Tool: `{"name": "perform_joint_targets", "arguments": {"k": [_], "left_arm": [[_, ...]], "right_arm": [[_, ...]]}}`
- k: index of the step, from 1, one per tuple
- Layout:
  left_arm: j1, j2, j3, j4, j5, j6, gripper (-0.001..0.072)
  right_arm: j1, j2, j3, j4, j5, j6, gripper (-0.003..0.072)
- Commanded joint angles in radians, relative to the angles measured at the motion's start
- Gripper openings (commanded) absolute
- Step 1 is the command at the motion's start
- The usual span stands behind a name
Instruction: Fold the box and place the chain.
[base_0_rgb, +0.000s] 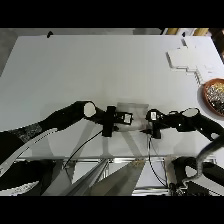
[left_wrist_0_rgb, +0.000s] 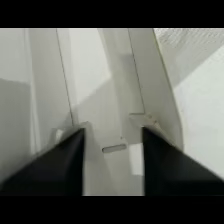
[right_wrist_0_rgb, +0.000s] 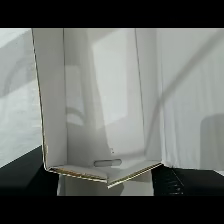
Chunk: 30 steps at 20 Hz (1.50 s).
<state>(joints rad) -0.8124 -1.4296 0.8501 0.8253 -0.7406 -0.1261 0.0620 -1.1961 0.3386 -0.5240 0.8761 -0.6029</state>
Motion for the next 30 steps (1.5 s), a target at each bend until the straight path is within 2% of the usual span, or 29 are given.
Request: {"name": "perform_joint_targets", "arguments": {"k": [1, 2, 5, 9, 12, 14, 18, 24, 30], "left_arm": [[0.01, 0.04, 0.001, 0.067, -0.024, -0.198, 0.005], [0.016, 0.066, 0.001, 0.097, -0.054, -0.262, 0.0022], [0.036, 0.175, 0.001, 0.192, -0.145, -0.508, 0.0002], [0.076, 0.317, 0.0, 0.428, -0.204, -1.075, 0.0002], [0.138, 0.325, -0.011, 0.515, -0.24, -1.48, 0.0001], [0.173, 0.316, -0.049, 0.514, -0.222, -1.632, 0.0002], [0.205, 0.253, -0.119, 0.378, -0.138, -1.695, 0.0003], [0.195, 0.061, -0.12, 0.129, -0.137, -1.519, 0.0007], [0.185, 0.059, -0.117, -0.048, -0.124, -1.39, 0.0005]], "right_arm": [[0.0, 0.0, 0.0, 0.001, -0.001, 0.0, 0.041], [0.0, 0.0, 0.0, 0.001, -0.001, 0.0, 0.041], [0.0, 0.0, 0.0, 0.001, 0.0, 0.0, 0.041], [0.0, 0.0, 0.0, 0.001, -0.001, 0.0, 0.041], [0.0, 0.0, 0.0, 0.001, -0.001, 0.0, 0.041], [0.0, 0.0, 0.0, 0.001, -0.001, 0.0, 0.041], [0.0, 0.0, 0.0, 0.001, -0.001, 0.0, 0.041], [0.0, 0.0, 0.0, 0.001, -0.001, 0.0, 0.041], [0.0, 0.0, 0.0, 0.001, -0.001, 0.0, 0.041]]}}
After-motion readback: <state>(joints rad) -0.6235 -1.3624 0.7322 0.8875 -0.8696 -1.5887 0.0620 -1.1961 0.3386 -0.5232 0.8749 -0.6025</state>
